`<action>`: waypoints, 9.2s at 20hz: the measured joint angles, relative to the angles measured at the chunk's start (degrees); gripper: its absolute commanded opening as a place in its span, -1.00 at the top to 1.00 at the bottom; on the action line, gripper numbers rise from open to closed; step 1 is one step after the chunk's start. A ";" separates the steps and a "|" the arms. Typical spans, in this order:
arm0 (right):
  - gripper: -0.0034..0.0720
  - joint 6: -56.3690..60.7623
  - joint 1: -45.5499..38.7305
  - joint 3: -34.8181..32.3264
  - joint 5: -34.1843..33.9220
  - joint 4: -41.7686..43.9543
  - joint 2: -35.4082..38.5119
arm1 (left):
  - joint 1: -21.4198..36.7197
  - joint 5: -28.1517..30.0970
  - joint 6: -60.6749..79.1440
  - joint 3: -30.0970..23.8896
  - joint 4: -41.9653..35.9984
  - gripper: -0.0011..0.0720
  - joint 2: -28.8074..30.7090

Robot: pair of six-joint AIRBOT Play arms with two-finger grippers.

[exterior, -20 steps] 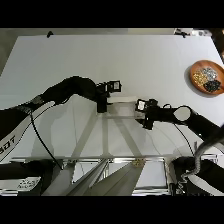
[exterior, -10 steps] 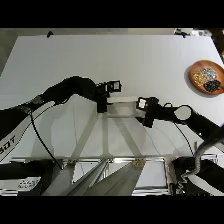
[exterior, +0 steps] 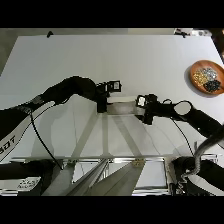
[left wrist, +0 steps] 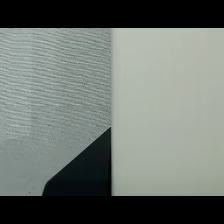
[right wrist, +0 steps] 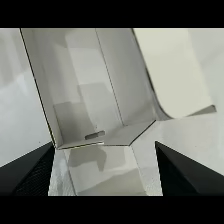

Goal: Fold the box and place the chain.

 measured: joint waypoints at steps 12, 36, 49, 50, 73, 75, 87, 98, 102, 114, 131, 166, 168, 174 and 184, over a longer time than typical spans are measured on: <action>-0.96 -9.09 -1.16 0.83 2.01 3.61 -1.31 | 0.00 0.00 0.00 0.00 0.00 0.93 0.00; -0.95 -15.26 -1.99 4.13 3.72 7.48 -8.63 | 0.00 0.00 0.00 0.00 -0.02 0.93 0.00; -0.91 -13.29 -1.05 4.90 6.99 8.87 -10.45 | 0.02 0.13 0.07 0.00 0.07 0.93 0.00; -0.91 -12.98 -0.76 4.90 7.17 8.81 -10.69 | 0.02 0.13 0.07 0.00 0.09 0.93 0.00; -0.15 -14.14 -1.97 4.92 8.52 10.56 -14.93 | 0.00 -0.02 0.04 0.00 -0.09 0.93 -0.02; -0.15 -14.78 -2.08 4.92 8.44 10.58 -14.95 | 0.00 -0.02 0.02 0.00 -0.09 0.93 -0.02; -0.15 -16.31 -2.21 4.92 8.13 10.78 -15.34 | 0.00 0.02 0.02 0.00 -0.02 0.93 -0.02; -0.18 -17.66 -2.19 4.92 8.04 11.78 -15.47 | 0.00 0.02 0.00 0.00 0.00 0.93 -0.02; 0.07 -18.32 -2.21 4.92 8.04 12.13 -15.58 | 0.00 0.04 0.00 0.00 0.00 0.93 -0.02; 0.06 -18.80 -2.19 4.92 7.34 12.26 -15.69 | 0.00 0.04 0.00 0.00 0.00 0.93 -0.02; 0.06 -18.82 -2.19 4.92 6.91 12.07 -15.69 | 0.00 0.04 0.02 0.00 0.00 0.93 -0.02; 0.06 -18.78 -2.14 4.92 6.80 12.07 -15.72 | 0.11 7.26 -9.75 -0.07 16.81 0.74 9.31; 0.06 -18.80 -2.14 4.92 6.80 12.07 -15.72 | 0.44 11.32 -11.50 -0.09 18.58 0.87 10.80; 0.06 -18.80 -2.14 4.92 6.84 12.07 -15.74 | 6.84 26.95 -10.86 -0.09 2.86 0.96 16.87; 0.06 -18.80 -2.16 4.92 6.86 12.07 -15.74 | 0.92 26.32 -3.74 -0.07 -9.25 0.96 8.83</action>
